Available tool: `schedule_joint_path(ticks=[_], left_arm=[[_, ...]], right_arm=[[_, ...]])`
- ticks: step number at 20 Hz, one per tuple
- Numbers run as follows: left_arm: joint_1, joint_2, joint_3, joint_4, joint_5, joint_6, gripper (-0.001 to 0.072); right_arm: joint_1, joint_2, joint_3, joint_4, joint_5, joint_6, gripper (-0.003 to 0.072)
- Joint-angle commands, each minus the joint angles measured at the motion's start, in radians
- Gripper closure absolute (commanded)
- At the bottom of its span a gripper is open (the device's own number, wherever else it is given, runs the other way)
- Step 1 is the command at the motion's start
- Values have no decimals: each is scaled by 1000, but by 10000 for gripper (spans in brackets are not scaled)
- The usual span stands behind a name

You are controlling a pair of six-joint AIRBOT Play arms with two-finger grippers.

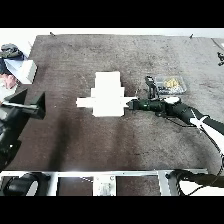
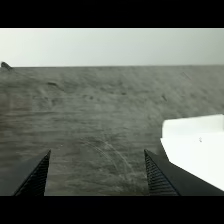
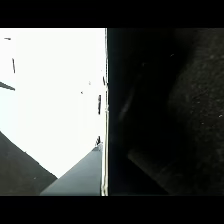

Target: Fold the box and place the chain.

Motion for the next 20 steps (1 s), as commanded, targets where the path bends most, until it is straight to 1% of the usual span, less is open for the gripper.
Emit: schedule_joint_path(ticks=[1,4,6,9,11,13,15,17,18,20], left_arm=[[0,-232,129,8,-121,35,74],[0,-512,290,18,-225,35,75],[0,-702,426,76,-345,6,75],[0,-962,663,229,-580,-120,75],[0,-1129,846,345,-756,-237,75],[0,-1287,1043,430,-921,-338,75],[0,-1421,1226,495,-1043,-432,74],[0,-1523,1373,530,-1120,-510,74],[0,-1565,1429,533,-1139,-531,74],[0,-1626,1497,531,-1144,-559,75]], right_arm=[[2,0,0,-3,-29,-17,702],[3,0,0,-1,-25,-18,702],[3,-1,0,0,-26,-18,702],[3,-1,0,0,-24,-21,702],[3,-1,0,0,-25,-22,702],[4,-2,0,0,-24,-25,702],[5,-2,0,1,-24,-29,702],[5,-2,0,1,-25,-29,702],[5,-2,0,1,-25,-33,702],[5,-2,0,1,-25,-32,701]])
